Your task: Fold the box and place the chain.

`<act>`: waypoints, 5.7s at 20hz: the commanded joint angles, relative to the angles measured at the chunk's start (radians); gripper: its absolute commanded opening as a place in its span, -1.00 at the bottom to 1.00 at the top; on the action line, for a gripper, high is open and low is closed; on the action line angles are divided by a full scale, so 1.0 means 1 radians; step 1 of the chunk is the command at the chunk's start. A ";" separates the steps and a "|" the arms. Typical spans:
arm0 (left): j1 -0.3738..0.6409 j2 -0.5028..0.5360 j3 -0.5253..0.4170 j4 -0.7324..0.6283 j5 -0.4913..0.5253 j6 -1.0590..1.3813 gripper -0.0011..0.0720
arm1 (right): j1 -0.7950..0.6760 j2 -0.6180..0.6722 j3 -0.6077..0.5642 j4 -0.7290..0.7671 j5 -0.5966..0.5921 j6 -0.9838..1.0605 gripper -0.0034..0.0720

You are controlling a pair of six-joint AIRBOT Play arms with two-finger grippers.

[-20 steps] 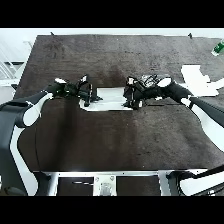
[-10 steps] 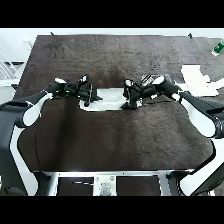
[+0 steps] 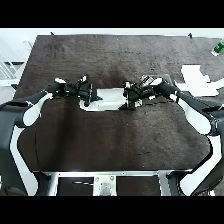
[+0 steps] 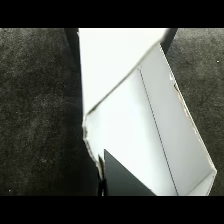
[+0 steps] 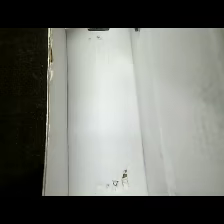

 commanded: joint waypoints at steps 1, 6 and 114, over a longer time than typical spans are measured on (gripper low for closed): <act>0.000 0.000 0.000 0.000 0.000 0.000 -0.92 | 0.003 -0.010 0.001 0.003 0.004 -0.026 0.93; 0.000 0.000 0.000 0.000 -0.001 0.000 -0.92 | 0.002 -0.011 0.001 0.007 0.014 -0.027 0.93; -0.080 0.609 -0.521 -0.008 0.367 -0.032 -0.94 | -0.006 -0.029 0.031 -0.023 0.059 -0.029 0.61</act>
